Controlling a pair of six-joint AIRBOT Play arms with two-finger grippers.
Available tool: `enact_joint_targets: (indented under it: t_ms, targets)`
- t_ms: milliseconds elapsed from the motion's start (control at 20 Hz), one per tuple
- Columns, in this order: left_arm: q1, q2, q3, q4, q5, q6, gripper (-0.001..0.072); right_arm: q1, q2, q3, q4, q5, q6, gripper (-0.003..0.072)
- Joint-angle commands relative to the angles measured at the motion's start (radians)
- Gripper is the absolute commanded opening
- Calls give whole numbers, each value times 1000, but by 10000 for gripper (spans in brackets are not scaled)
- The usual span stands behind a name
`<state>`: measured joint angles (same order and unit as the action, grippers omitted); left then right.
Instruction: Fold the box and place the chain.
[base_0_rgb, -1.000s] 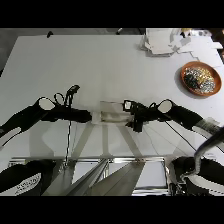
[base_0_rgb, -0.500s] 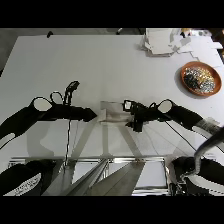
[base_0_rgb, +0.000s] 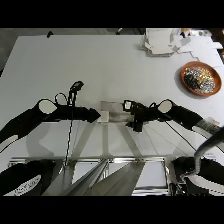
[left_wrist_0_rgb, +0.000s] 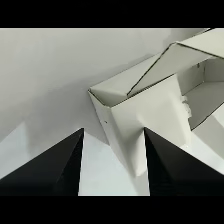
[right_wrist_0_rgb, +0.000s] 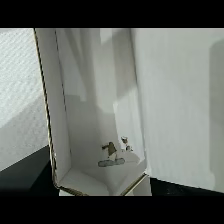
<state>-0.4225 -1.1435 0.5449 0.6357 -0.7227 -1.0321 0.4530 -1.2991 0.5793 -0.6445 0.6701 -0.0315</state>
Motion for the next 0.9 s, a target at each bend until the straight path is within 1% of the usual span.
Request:
enact_joint_targets:
  t_ms: [0, 150, 350, 450, 700, 850]
  targets:
    - [-28, -6, 1, 6, 19, -5, 422, 0, 1, 0, 0, 0, 0, 364]
    - [-35, -6, 7, 10, 26, -24, 423, 0, 1, 0, 0, 0, 0, 364]
    - [-53, -7, 45, 11, 23, -39, 425, 0, 1, 0, 0, 0, 0, 364]
    - [-53, -7, 59, 15, 23, -58, 458, 0, 1, 0, 0, 0, 0, 364]
    - [-53, -8, 62, 65, 16, -119, 461, 0, 1, 0, 0, 0, 0, 364]
    - [-53, -7, 62, 84, -6, -149, 466, 0, 1, 0, 0, 0, 0, 364]
